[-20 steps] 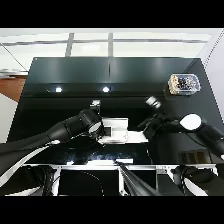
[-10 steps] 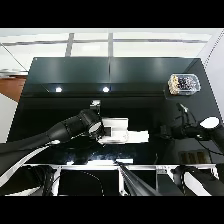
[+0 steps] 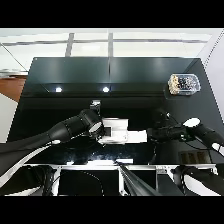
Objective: Fold the box and place the chain.
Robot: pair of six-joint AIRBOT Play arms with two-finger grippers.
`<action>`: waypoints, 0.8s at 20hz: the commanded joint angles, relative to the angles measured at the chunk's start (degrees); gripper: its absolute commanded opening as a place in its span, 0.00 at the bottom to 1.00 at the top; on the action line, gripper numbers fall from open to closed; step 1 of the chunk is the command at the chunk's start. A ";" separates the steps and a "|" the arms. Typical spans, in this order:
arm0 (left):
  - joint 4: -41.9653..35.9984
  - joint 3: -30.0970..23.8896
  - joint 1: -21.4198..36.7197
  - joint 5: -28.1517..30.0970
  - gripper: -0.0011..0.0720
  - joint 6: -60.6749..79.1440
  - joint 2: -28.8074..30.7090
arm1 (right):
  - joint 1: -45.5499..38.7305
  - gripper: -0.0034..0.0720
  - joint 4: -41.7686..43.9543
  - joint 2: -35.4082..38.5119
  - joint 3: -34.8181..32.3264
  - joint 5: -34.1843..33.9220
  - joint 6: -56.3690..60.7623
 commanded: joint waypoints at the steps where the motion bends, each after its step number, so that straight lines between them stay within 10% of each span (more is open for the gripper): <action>1: -0.48 -0.04 0.02 -0.22 0.06 0.02 -0.07 | 4.35 0.63 4.09 -0.76 0.66 -1.68 -0.98; 3: -0.63 -0.04 0.02 -0.24 0.06 0.02 -0.07 | 4.35 0.86 4.22 -0.76 2.29 -0.22 -1.60; 8: -0.63 -0.04 0.02 -0.35 0.06 0.02 -0.07 | 4.66 0.86 4.46 -0.74 6.47 6.38 -1.95; 16: -0.61 -0.04 0.02 -0.35 0.06 0.02 -0.07 | 17.94 0.82 -7.02 -0.74 15.61 -3.34 14.97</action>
